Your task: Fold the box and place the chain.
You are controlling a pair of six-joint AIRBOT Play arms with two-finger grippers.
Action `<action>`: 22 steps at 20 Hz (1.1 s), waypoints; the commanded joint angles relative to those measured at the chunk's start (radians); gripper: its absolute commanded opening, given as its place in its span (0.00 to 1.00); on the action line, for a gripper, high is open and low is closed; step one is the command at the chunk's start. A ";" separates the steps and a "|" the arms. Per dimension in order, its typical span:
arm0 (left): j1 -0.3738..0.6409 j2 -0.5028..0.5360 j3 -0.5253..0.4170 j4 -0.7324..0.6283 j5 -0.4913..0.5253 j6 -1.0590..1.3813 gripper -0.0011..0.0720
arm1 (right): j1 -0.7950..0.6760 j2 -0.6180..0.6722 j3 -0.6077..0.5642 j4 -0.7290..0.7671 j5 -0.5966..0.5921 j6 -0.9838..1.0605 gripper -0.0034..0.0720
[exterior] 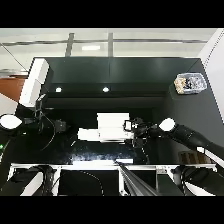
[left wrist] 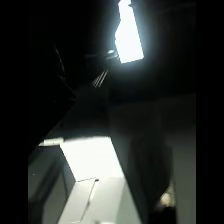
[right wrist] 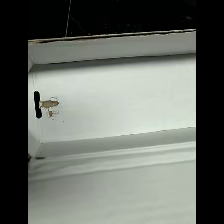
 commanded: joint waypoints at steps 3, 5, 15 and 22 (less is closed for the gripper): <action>0.077 -0.105 -0.077 -0.077 -0.086 -0.084 0.06 | 0.000 -0.001 0.000 0.000 0.000 0.000 0.75; 0.037 -0.193 -0.077 -0.137 -0.076 -0.050 0.06 | 0.000 -0.001 0.000 0.000 0.000 0.000 0.75; -0.209 -0.395 -0.011 -0.322 0.031 0.084 0.14 | 0.000 -0.001 0.000 0.000 0.000 0.000 0.75; -0.231 -0.385 0.130 -0.295 -0.191 0.098 0.91 | 0.000 -0.001 0.000 0.000 0.000 0.000 0.75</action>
